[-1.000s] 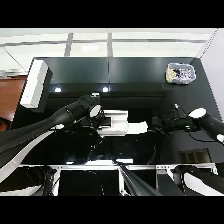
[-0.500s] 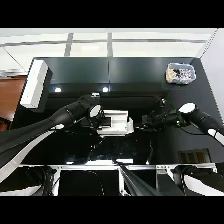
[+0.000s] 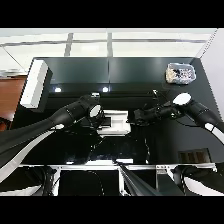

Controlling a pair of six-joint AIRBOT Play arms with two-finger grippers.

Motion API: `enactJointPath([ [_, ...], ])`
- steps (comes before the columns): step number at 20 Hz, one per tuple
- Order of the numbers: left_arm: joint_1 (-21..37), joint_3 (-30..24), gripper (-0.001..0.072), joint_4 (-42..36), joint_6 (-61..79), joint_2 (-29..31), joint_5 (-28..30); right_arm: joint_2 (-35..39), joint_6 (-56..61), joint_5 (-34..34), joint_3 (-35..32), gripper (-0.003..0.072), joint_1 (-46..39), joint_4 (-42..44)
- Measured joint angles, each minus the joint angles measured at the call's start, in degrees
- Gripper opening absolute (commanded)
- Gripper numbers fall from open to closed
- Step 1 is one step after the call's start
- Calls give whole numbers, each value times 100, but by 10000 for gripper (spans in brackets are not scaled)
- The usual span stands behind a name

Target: Fold the box and place the chain.

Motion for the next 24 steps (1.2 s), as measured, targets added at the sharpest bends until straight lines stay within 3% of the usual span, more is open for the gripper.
enactJointPath([
  [13, 2, -2, 27, 0, 0, 0, -2, -118, 1746, -623, 509, 349, 1029, -1499],
  [14, 0, -2, 27, 0, 0, 0, -2, -131, 1958, -640, 564, 288, 1108, -1663],
  [15, 0, -2, 27, 0, 0, 0, -2, -153, 2144, -673, 608, 278, 1182, -1808],
  [24, 2, 0, 27, -2, 0, 0, 7, -584, 3792, -706, 1126, 253, 1867, -3189],
])
